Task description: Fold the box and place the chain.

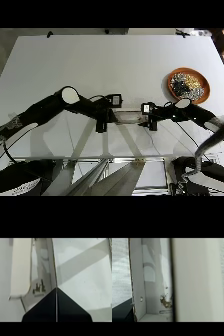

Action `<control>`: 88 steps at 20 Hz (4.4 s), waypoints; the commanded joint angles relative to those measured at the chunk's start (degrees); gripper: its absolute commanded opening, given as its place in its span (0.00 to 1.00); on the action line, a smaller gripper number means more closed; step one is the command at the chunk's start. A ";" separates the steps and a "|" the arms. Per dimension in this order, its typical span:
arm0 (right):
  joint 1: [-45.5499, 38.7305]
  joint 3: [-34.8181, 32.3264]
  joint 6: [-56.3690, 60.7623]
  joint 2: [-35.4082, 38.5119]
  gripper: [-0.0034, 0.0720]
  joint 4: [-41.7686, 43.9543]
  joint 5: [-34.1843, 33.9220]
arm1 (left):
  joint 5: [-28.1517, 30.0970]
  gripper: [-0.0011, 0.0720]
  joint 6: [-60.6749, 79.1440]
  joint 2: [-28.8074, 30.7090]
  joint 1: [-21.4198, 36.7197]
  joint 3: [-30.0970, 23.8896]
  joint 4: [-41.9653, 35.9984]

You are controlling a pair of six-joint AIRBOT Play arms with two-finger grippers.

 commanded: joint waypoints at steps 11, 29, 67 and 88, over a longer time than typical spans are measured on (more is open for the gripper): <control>-0.02 0.00 0.00 -0.02 0.57 0.02 0.02 | 12.85 0.02 -4.66 -1.03 -7.76 0.02 1.60; -0.02 -0.02 0.00 -0.02 0.57 0.02 0.02 | 19.06 0.02 -4.26 -5.62 -9.14 0.02 -2.75; -0.02 -0.02 0.00 -0.02 0.57 0.02 0.02 | 33.11 0.02 -6.91 -8.59 -5.03 -4.57 -4.52; -0.02 -0.02 0.00 -0.02 0.57 0.02 0.02 | 22.75 0.04 -6.60 14.08 1.79 -16.63 6.60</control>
